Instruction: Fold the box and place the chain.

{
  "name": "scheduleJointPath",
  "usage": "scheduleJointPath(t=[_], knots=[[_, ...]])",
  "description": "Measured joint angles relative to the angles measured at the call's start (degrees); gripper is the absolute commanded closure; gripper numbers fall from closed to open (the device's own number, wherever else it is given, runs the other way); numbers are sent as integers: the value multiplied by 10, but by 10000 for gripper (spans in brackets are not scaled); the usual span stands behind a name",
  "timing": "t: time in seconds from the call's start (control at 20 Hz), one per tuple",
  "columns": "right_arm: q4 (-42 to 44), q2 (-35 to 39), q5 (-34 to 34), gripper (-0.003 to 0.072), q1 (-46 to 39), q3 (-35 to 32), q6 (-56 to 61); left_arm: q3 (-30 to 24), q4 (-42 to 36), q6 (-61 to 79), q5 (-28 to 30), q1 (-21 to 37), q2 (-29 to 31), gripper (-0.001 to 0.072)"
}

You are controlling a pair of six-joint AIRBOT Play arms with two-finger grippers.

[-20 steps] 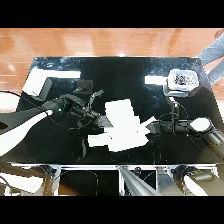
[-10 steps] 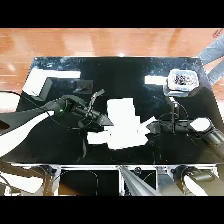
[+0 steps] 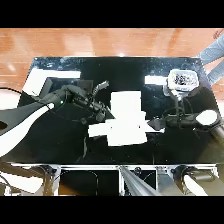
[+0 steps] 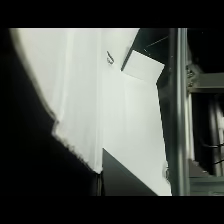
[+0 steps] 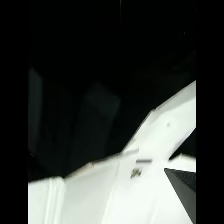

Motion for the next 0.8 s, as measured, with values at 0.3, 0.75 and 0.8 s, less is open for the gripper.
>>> scheduleJointPath(t=[0.3,0.75,0.8], knots=[[-134,0,48,-34,-31,130,-2,26,95,53,-30,-7,43,695],[-185,0,16,-34,-36,186,-5,-102,195,65,-189,-38,154,691],[-185,0,10,-34,-36,187,-5,-115,202,66,-208,-42,161,690]])
